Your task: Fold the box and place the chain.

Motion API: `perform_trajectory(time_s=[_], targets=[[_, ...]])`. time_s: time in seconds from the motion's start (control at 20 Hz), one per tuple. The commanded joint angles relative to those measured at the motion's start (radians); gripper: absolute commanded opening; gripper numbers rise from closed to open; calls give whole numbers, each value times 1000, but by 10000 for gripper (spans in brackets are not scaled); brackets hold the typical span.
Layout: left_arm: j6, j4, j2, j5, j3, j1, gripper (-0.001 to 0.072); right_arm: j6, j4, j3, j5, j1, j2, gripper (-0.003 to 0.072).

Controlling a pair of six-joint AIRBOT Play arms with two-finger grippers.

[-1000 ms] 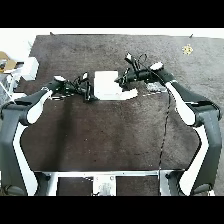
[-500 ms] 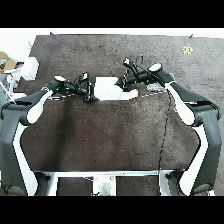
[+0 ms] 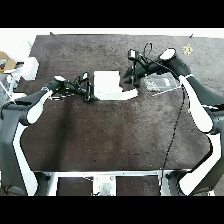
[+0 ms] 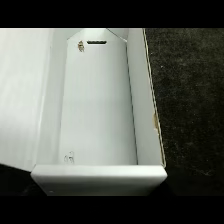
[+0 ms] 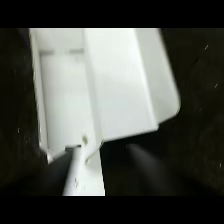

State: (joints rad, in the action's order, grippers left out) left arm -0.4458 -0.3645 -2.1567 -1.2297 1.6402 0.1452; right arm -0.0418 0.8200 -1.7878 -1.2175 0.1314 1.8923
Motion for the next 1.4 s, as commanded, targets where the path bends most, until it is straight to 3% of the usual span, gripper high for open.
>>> perform_trajectory(time_s=[0.0,0.15,0.2,0.35,0.4,0.5,0.55,0.65,0.7,0.95,1.25,1.35], targets=[[0,0,0,0,0,-1,523,1,149,32,32,2,-6,673],[0,0,0,0,0,0,523,-76,147,50,28,13,46,657],[0,0,0,0,0,0,523,-76,140,51,27,21,64,552],[0,0,0,0,0,-1,523,-77,104,51,26,47,102,553],[0,0,0,0,0,-1,523,-79,89,51,27,49,107,460],[0,0,0,0,0,-1,523,-79,60,51,29,50,108,431],[0,0,0,0,0,-1,523,-78,48,51,32,50,108,374],[0,0,0,0,0,-1,523,-79,9,52,27,51,109,359],[0,0,0,0,0,-1,523,-79,-8,52,28,53,109,206],[0,0,0,0,0,-1,523,-79,-123,52,-8,74,143,217],[0,2,0,0,0,-1,523,-79,-137,52,28,78,180,220],[0,2,0,0,0,-1,523,-79,-135,52,29,78,180,355]])
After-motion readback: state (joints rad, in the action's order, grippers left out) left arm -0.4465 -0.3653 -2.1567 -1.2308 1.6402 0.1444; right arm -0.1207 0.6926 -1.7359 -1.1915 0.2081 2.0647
